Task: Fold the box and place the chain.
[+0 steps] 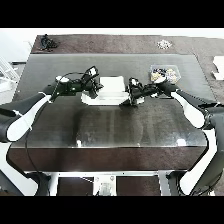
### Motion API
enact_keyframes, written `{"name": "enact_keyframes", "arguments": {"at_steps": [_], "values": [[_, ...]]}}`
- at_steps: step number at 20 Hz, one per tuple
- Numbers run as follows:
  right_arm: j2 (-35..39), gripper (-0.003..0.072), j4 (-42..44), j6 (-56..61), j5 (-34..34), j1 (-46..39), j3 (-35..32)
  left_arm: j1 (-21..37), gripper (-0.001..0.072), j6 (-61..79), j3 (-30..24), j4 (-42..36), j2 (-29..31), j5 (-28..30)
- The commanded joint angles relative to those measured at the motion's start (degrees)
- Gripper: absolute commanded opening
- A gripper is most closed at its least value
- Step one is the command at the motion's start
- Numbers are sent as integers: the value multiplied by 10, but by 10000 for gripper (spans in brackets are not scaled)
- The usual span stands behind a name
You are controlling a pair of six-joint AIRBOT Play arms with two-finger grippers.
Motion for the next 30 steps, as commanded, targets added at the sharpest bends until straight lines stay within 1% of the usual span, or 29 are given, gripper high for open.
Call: {"name": "enact_keyframes", "arguments": {"at_steps": [1,7,10,12,14,15,16,17,18,21,22,24,30], "values": [[0,573,0,0,0,0,0,0,18,-2,0,2,-2,1],[0,574,0,0,0,0,0,0,18,-2,1,4,-21,2],[0,573,0,0,0,0,0,0,18,-2,14,4,-21,-6],[0,573,0,0,0,0,0,0,17,-1,23,4,-7,-13],[0,573,0,0,0,0,0,5,18,-2,22,16,21,-19],[0,574,0,0,0,0,0,11,21,-5,22,30,33,-35],[0,573,0,0,0,0,0,22,155,-6,23,47,44,-74],[0,574,0,0,0,0,0,34,451,-27,23,63,51,-99],[0,574,0,0,0,0,0,45,570,-64,23,86,57,-116],[0,574,0,0,0,0,0,68,571,-124,23,190,62,-186],[0,574,0,0,0,0,0,67,572,-144,22,223,62,-201],[0,573,0,0,0,0,0,57,572,-181,22,264,62,-211],[0,574,0,0,0,0,0,38,569,-213,22,283,62,-208]]}}
